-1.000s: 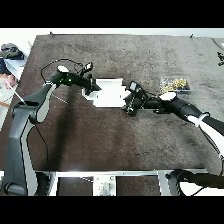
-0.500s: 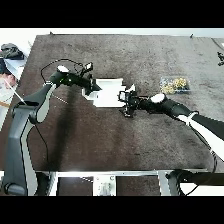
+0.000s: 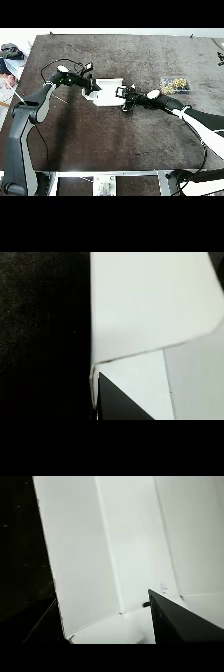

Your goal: Fold the box and place the chain.

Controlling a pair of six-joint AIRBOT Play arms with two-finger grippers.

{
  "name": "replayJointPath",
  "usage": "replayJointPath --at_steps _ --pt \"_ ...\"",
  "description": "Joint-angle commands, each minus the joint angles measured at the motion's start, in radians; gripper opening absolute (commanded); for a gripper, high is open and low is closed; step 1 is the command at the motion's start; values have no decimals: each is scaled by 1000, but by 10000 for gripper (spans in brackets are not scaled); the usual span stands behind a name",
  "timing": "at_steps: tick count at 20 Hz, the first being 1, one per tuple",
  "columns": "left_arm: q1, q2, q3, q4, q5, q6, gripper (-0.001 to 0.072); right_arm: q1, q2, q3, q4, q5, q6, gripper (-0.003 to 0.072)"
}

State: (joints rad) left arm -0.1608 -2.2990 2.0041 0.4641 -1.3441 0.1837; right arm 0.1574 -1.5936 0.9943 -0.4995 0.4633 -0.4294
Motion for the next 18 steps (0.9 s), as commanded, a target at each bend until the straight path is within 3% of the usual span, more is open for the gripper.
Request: replayJointPath --at_steps 1,8,13,18 --pt "0 0 0 0 0 0 13 -28 14 24 -3 -8 26 593" --pt "0 0 0 -1 1 0 14 -55 16 106 -25 45 34 593" --pt "0 0 0 -1 0 0 13 -84 -57 238 -222 184 238 593" --pt "0 0 0 -1 1 0 13 -112 -85 280 -238 226 265 593"
